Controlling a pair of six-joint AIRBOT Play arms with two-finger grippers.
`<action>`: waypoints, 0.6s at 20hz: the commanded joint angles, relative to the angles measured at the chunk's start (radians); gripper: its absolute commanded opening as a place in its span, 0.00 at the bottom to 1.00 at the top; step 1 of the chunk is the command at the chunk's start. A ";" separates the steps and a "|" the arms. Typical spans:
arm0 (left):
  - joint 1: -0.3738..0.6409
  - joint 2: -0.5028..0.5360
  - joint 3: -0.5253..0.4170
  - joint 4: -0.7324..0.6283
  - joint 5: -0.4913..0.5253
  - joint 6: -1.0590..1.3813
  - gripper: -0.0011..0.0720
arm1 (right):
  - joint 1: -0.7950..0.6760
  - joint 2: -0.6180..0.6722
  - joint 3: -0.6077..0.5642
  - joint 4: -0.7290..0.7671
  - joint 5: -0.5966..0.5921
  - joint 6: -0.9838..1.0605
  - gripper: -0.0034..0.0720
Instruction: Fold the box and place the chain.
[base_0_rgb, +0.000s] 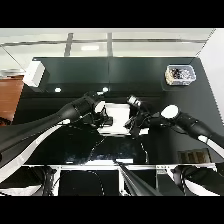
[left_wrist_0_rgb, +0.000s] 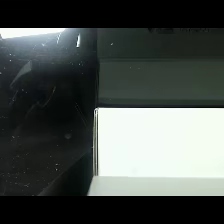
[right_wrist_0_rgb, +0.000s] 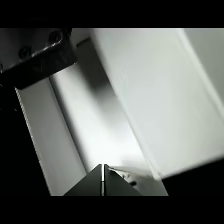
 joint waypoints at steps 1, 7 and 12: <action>0.000 0.000 0.000 0.002 0.002 -0.001 0.05 | -0.134 0.093 0.064 -0.219 0.185 0.455 0.07; 0.000 0.000 0.000 0.003 0.003 -0.001 0.05 | -0.648 0.111 0.034 -0.320 0.294 0.750 0.07; 0.001 0.000 0.000 0.002 0.020 -0.001 0.05 | -0.646 0.011 -0.134 -0.139 0.343 0.681 0.07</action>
